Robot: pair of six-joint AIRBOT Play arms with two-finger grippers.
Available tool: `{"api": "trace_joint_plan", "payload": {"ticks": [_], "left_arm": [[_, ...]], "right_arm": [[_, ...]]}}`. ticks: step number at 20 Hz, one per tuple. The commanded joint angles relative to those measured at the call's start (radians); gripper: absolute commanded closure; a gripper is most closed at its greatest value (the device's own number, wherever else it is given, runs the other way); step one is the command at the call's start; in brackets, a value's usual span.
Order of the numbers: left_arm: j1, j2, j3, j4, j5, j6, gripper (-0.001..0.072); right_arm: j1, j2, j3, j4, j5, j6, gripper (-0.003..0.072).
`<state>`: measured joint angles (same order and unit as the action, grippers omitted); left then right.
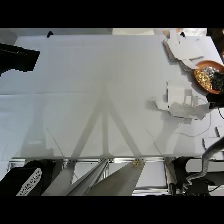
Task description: Fold the box and place the chain.
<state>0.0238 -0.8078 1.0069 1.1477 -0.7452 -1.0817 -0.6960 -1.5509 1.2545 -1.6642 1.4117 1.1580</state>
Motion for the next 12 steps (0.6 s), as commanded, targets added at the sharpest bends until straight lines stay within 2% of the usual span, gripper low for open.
{"api": "trace_joint_plan", "payload": {"ticks": [1, 4, 12], "left_arm": [[0.0, 0.001, 0.001, 0.0, 0.0, 0.0, 0.0017], [0.0, 0.001, 0.001, 0.0, 0.0, 0.0, 0.0017], [0.0, 0.001, 0.001, 0.0, 0.0, 0.0, 0.0017]], "right_arm": [[0.059, 0.058, 0.001, 0.01, -0.035, -0.087, 0.0675], [0.13, 0.119, 0.001, 0.123, -0.058, -0.176, 0.0676], [0.315, 0.251, 0.0, 0.539, -0.131, -0.195, 0.0677]]}}
